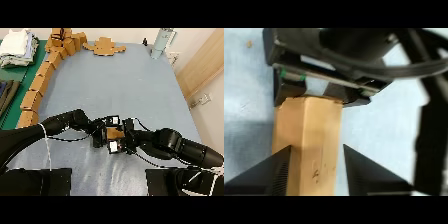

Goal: Fold the box.

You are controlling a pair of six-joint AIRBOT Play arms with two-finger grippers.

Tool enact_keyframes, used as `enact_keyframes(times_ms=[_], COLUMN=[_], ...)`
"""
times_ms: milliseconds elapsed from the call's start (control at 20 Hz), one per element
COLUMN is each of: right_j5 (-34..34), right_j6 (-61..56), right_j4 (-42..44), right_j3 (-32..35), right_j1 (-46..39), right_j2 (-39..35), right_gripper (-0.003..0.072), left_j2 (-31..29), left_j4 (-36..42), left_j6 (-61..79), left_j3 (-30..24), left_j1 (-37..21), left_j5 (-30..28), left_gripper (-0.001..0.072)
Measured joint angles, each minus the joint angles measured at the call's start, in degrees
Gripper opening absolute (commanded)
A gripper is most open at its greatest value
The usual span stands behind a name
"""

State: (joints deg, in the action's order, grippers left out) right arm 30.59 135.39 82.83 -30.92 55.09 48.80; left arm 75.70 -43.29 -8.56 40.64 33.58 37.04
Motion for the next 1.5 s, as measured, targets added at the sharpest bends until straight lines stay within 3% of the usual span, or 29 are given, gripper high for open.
enact_keyframes(times_ms=[700,1500], right_j5=[1.86,6.34], right_j6=[-3.1,-10.29], right_j4=[-4.44,-2.95], right_j3=[-2.89,-1.7], right_j1=[-0.11,-0.9], right_j2=[0.09,0.04], right_gripper=[0.0414,0.0414], left_j2=[0.04,0.0], left_j4=[0.11,-0.31], left_j6=[-0.22,0.39], left_j3=[0.0,0.0], left_j1=[0.0,0.02], left_j5=[-0.44,0.26], left_gripper=[0.0524,0.0524])
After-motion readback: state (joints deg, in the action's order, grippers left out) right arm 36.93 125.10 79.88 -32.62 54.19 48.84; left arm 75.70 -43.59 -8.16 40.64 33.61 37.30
